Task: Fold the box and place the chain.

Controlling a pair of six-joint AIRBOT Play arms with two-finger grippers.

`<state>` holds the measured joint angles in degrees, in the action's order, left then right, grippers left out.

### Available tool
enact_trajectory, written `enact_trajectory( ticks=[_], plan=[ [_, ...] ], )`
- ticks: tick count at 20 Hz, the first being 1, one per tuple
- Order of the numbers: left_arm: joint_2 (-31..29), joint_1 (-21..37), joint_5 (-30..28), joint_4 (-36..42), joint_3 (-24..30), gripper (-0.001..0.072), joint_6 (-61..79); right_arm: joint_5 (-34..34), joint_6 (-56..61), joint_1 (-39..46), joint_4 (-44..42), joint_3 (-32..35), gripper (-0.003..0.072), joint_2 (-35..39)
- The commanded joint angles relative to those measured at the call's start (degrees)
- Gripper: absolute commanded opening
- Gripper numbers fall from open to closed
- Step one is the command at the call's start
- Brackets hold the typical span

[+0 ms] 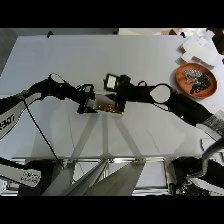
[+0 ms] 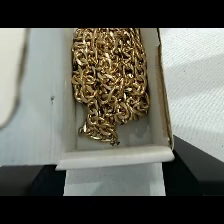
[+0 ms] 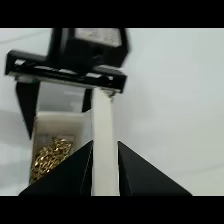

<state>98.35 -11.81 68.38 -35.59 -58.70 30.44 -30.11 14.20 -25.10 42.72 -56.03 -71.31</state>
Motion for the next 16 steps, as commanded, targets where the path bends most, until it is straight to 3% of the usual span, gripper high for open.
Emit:
enact_trajectory(
  ticks=[1,5,7,10,12,16],
  plan=[
    [0.0,0.0,0.0,0.0,0.0,0.0208,0.0,-8.1,23.2,3.7,4.4,-9.1,0.0179,-4.2],
    [0.0,0.0,0.0,0.0,0.0,0.0208,0.0,-26.8,40.2,9.3,6.8,-23.1,0.0197,-16.3],
    [0.0,0.0,0.0,0.0,0.0,0.0208,0.0,-33.0,45.4,10.6,6.7,-26.5,0.0364,-21.6],
    [0.0,0.0,0.0,0.0,0.0,0.0208,0.0,-40.8,44.6,10.7,6.5,-26.6,0.0364,-25.7],
    [0.0,0.0,0.0,0.0,0.0,0.0208,0.0,-45.8,36.7,10.6,4.5,-26.5,0.0362,-27.1],
    [0.0,0.0,0.0,0.0,0.0,0.0208,0.0,-47.4,26.4,10.1,0.8,-26.3,0.0339,-26.1]
  ],
)
